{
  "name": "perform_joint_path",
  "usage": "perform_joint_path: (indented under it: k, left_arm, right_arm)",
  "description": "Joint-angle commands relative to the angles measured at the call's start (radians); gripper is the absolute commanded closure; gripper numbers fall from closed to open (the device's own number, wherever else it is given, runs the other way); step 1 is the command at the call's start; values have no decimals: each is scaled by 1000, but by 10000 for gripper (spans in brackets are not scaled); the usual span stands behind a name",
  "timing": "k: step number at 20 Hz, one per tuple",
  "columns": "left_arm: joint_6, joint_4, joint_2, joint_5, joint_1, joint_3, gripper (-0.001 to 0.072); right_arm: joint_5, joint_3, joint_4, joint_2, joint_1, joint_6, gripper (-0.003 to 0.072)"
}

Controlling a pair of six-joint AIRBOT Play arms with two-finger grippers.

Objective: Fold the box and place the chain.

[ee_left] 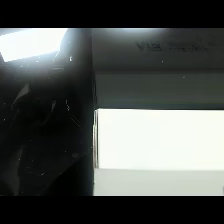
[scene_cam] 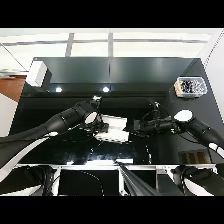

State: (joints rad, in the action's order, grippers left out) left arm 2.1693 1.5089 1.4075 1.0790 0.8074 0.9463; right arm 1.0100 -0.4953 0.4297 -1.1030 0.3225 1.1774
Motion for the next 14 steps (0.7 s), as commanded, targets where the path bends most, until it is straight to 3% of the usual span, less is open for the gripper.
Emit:
perform_joint_path:
  k: [1, 4, 9, 14]
  left_arm:
    - [0, -2, 0, 2, 0, 0, 675]
    - [0, -2, 0, 2, 0, 0, 675]
    - [0, -2, 0, 2, 0, 0, 675]
    - [0, -2, 0, 2, 0, 0, 674]
  right_arm:
    - [-18, -13, -7, -1, 36, -6, -21]
    - [-72, -30, 38, -1, 111, 51, 38]
    - [-82, -101, 289, -1, 182, 269, 38]
    - [-149, -143, 369, -2, 263, 367, 39]
